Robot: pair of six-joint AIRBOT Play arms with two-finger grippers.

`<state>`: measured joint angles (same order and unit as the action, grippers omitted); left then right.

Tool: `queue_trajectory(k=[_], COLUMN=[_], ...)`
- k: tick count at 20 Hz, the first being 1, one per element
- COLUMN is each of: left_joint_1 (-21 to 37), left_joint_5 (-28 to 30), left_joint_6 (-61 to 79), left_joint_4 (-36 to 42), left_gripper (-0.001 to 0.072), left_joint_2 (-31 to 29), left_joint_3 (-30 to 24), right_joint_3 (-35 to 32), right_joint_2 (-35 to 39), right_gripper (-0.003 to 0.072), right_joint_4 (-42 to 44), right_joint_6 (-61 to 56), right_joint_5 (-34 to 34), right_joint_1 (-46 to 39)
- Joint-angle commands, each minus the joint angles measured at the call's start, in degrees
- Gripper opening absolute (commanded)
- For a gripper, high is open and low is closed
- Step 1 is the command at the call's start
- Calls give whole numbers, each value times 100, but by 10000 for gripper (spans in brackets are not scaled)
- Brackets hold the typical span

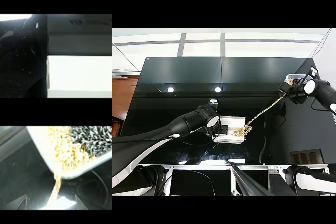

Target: Fold the box and place the chain.

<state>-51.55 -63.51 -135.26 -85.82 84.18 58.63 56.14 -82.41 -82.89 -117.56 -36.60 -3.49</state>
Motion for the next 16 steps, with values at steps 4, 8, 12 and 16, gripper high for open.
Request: queue_trajectory(k=[4, 8, 12, 16], left_joint_1=[-2, -2, -2, -2], left_joint_5=[2, 0, 2, 4], left_joint_6=[0, 0, 0, 2], left_joint_4=[-2, -2, -2, -4], left_gripper=[33, 33, 33, 33], left_joint_2=[2, 2, 2, 2], left_joint_3=[2, 2, 2, 2], right_joint_3=[308, 308, 308, 306], right_joint_2=[-577, -564, -264, 828], right_gripper=[426, 22, 26, 25], right_joint_4=[33, -20, -2, 839], right_joint_6=[-372, -348, 481, 2618], right_joint_5=[46, -114, -654, -1880], right_joint_1=[-103, -111, -109, -76])
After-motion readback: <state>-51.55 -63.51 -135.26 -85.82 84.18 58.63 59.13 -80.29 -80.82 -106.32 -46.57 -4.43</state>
